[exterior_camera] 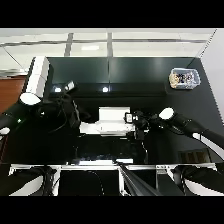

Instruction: Fold the box and place the chain.

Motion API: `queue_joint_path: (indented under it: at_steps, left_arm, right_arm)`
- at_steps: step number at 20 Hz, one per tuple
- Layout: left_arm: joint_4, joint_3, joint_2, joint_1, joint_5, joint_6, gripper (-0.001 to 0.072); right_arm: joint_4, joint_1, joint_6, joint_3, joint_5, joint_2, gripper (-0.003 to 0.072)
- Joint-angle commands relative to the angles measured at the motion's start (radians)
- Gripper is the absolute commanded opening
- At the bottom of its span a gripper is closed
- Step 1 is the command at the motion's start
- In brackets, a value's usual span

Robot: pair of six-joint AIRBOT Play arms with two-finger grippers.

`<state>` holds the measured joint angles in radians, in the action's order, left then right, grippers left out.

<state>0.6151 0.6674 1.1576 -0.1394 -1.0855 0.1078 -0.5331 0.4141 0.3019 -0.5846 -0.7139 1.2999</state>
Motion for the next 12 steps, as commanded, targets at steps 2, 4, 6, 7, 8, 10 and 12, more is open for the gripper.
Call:
queue_joint_path:
  at_steps: [2, 4, 6, 7, 8, 10, 12]
  left_arm:
    - [0.048, -0.056, -0.014, -0.032, 0.057, -0.365, 0.0712]
    - [0.082, -0.056, -0.011, -0.092, 0.174, -0.429, 0.0711]
    - [0.085, -0.056, -0.002, -0.157, 0.241, -0.437, 0.0710]
    - [0.085, -0.056, 0.005, -0.184, 0.245, -0.437, 0.0709]
    - [0.094, -0.056, 0.017, -0.207, 0.244, -0.436, 0.0705]
    - [0.114, -0.056, 0.044, -0.233, 0.236, -0.392, 0.0703]
    - [0.106, -0.056, 0.057, -0.247, 0.235, -0.356, 0.0682]
  right_arm:
    - [0.000, 0.000, 0.000, -0.001, 0.000, 0.000, 0.0076]
    - [0.000, 0.000, 0.000, -0.001, 0.000, 0.000, 0.0076]
    - [0.000, 0.000, 0.000, -0.001, 0.000, 0.000, 0.0076]
    - [0.000, 0.000, 0.000, -0.001, 0.000, 0.000, 0.0076]
    - [0.000, 0.000, 0.000, -0.001, 0.000, 0.000, 0.0076]
    - [0.000, 0.000, 0.000, -0.001, 0.000, 0.000, 0.0076]
    - [0.000, 0.000, 0.000, -0.001, 0.000, 0.000, 0.0076]
